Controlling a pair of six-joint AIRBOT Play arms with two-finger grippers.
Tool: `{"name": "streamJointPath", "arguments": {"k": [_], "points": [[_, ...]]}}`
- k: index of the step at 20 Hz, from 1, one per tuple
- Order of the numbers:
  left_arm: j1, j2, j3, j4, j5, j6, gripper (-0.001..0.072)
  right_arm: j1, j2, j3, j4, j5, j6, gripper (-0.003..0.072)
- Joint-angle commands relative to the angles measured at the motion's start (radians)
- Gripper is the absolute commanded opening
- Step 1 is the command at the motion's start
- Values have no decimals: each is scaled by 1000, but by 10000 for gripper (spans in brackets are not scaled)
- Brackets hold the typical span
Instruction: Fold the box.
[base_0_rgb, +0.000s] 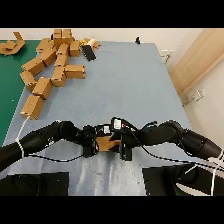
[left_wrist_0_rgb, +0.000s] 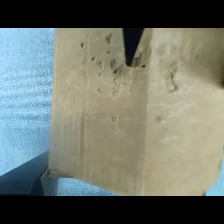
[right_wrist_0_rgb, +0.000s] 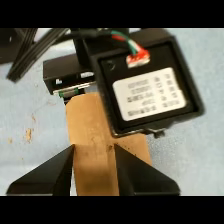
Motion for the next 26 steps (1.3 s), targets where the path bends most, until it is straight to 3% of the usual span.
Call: {"name": "streamJointPath", "arguments": {"k": [1,4,16,17,20,25,26], "points": [[1,0,1,0,0,0,525,6,-32,-6,-10,37,-154,420],[1,0,1,0,0,0,525,6,-70,-6,-9,104,-240,420],[1,0,1,0,0,0,525,32,-76,-11,-21,127,-301,409],[1,0,1,0,0,0,525,32,-74,-10,-21,140,-315,345],[1,0,1,0,0,0,525,32,-53,-10,-21,150,-316,286],[1,0,1,0,0,0,525,32,-38,-10,-33,170,-316,280],[1,0,1,0,0,0,525,32,-38,-10,-33,175,-317,207]]}}
